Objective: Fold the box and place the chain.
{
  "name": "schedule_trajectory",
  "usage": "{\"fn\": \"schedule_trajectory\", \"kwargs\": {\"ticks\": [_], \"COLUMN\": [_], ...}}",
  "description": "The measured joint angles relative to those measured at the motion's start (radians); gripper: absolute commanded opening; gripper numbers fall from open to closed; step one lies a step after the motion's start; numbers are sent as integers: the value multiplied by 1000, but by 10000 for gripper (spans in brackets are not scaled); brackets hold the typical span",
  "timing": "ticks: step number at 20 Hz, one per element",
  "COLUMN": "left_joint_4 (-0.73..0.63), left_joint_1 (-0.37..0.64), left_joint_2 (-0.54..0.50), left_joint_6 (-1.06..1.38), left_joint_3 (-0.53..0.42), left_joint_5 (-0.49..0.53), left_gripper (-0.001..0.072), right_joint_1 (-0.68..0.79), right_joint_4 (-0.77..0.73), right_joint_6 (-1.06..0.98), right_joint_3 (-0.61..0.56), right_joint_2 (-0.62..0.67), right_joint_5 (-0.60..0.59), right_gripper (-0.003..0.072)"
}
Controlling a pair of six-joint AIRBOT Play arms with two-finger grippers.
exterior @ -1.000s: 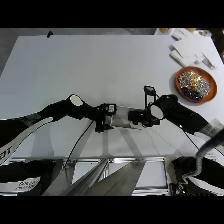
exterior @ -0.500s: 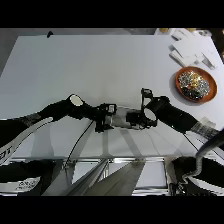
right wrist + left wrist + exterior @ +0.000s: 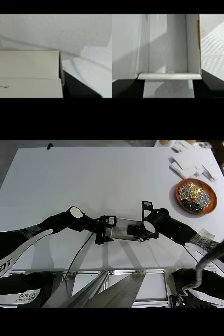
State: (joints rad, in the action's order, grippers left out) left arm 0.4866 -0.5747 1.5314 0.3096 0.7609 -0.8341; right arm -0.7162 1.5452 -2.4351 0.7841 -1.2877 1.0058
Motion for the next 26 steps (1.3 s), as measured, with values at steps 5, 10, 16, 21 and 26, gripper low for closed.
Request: {"fn": "schedule_trajectory", "kwargs": {"ticks": [5, 10, 16, 21, 26], "left_joint_4": [0, 0, 0, 2, 3], "left_joint_1": [0, 0, 0, 0, 0], "left_joint_2": [0, 0, 0, 0, 0], "left_joint_6": [0, 0, 1, 2, 2], "left_joint_3": [0, 0, 0, 0, 0], "left_joint_5": [0, 0, -1, -1, -3], "left_gripper": [150, 150, 150, 150, 150], "right_joint_1": [0, 0, 0, 0, -15], "right_joint_4": [3, 3, -6, -39, -71], "right_joint_6": [0, 62, 103, 129, 127], "right_joint_3": [0, 0, 0, 0, 0], "right_joint_2": [0, 22, 64, 71, 48], "right_joint_5": [-2, -11, 2, 30, 9], "right_gripper": [280, 418, 250, 169, 120]}}
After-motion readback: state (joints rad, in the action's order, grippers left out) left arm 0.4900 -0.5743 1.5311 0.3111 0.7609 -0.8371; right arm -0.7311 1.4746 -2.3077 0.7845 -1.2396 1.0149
